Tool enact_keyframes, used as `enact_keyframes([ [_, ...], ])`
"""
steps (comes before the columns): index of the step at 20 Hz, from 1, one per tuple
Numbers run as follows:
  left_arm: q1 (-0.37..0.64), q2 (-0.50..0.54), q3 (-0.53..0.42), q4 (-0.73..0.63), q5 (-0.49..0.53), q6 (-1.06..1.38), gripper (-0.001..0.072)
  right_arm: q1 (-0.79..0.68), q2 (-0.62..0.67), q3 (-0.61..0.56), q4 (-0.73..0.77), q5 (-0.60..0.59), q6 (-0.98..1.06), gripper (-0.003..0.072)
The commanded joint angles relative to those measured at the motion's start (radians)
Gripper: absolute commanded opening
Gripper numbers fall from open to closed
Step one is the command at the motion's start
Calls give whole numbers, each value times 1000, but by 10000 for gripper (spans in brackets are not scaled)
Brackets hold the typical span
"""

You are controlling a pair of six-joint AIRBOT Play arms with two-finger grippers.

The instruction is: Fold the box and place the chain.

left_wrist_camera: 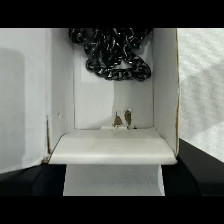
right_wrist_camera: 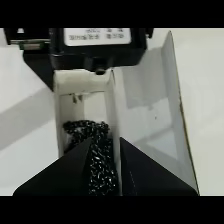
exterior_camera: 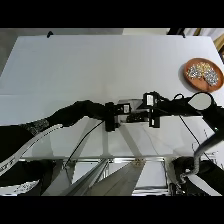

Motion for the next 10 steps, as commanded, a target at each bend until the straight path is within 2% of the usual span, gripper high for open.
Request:
enact_keyframes([
  [1,0,0,0,0,0,0,152,-4,-2,-3,-60,-33,108,202],
  [6,0,0,0,0,0,0,152,-212,-2,-3,-133,137,137,194],
  [10,0,0,0,0,0,0,152,-340,-3,-9,-249,127,78,163],
])
